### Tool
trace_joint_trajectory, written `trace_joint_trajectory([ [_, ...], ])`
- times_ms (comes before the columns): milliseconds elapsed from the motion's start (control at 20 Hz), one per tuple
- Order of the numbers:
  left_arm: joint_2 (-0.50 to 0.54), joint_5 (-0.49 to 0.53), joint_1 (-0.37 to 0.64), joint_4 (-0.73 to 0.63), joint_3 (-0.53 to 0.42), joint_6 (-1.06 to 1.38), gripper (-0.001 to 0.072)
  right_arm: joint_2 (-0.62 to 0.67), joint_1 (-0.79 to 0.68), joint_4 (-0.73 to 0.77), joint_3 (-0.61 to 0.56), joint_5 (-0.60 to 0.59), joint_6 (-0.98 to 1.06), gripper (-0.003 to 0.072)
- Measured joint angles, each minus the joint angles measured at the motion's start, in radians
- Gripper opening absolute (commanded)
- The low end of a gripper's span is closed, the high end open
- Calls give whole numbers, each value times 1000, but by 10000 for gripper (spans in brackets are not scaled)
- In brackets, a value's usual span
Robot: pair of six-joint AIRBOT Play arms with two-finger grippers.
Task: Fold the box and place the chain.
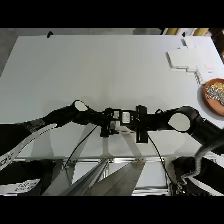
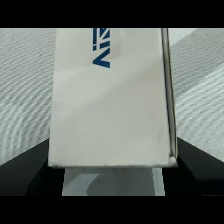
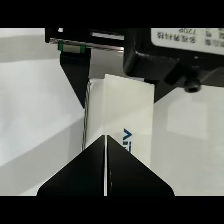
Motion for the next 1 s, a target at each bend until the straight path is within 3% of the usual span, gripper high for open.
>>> trace_joint_trajectory([
  [1000, 0, -1, 0, 1, 0, 0, 391, -74, 0, 20, -54, 5, -1, 16],
])
